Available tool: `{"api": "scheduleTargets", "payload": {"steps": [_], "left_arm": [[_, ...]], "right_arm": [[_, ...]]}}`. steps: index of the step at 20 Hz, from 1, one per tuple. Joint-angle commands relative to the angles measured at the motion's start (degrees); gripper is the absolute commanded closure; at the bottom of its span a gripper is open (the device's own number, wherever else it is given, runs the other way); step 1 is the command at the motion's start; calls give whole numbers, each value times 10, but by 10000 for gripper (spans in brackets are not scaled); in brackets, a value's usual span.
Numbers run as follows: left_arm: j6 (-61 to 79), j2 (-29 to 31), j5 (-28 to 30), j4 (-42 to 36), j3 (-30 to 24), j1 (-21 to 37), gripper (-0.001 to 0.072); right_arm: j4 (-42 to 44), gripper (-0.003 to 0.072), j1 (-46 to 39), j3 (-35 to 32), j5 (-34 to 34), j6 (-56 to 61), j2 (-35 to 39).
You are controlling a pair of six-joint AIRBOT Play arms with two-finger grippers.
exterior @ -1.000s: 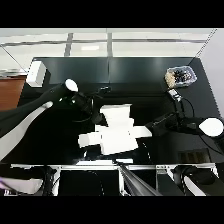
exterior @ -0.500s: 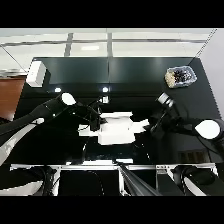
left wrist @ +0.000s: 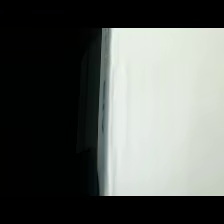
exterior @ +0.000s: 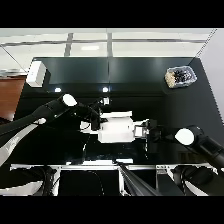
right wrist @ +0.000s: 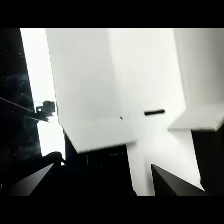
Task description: Fold the box and place the chain.
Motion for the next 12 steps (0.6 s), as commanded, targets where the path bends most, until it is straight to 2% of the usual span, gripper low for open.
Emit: {"api": "scheduleTargets", "payload": {"steps": [1,4,7,9,12], "left_arm": [[2,0,2,2,0,0,683],[2,0,2,2,0,0,683],[2,0,-5,2,0,0,683],[2,0,-14,2,0,0,683],[2,0,-12,2,0,0,683]], "right_arm": [[22,-21,46,-3,-71,-24,-44],[60,-21,63,-2,-120,-24,-68],[59,-21,69,4,-174,-24,-67],[24,-21,69,28,-170,-23,-67],[22,-21,64,59,-166,-19,-67]]}}
